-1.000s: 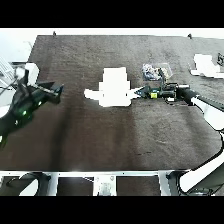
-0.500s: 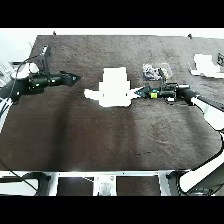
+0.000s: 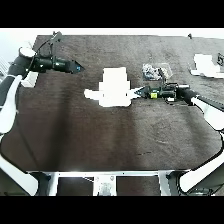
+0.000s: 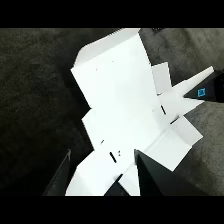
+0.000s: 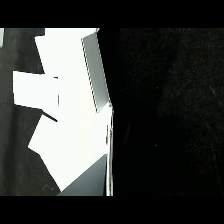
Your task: Fold the box and place the chain.
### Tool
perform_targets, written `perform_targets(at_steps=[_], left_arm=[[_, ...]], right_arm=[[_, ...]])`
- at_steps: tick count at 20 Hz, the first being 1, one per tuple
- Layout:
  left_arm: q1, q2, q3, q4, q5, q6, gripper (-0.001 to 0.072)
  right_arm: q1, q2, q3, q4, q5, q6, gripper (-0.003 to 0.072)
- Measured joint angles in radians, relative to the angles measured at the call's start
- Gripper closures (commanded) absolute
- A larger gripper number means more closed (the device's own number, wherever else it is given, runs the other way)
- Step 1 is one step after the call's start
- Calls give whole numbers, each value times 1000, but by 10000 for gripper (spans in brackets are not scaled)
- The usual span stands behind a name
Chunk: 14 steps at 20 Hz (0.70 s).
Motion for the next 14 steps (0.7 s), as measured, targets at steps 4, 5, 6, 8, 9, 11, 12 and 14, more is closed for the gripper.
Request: perform_targets(at_steps=[4,5,6,8,9,11,12,14], left_arm=[[-41,-136,151,21,-68,-71,229],[-56,-160,170,27,-66,-79,229],[-69,-180,183,35,-63,-84,229],[-91,-212,201,44,-47,-89,229],[-97,-225,206,53,-44,-91,229],[-103,-247,214,63,-32,-92,229],[-105,-255,217,63,-24,-90,229],[-111,-272,219,62,-10,-85,229]], right_arm=[[0,0,0,0,0,0,674],[0,0,0,0,0,0,674],[0,0,0,0,0,0,673],[0,0,0,0,0,0,673],[0,0,0,0,0,0,674],[0,0,0,0,0,-1,673],[0,0,0,0,0,-2,673],[0,0,-1,0,0,-3,673]])
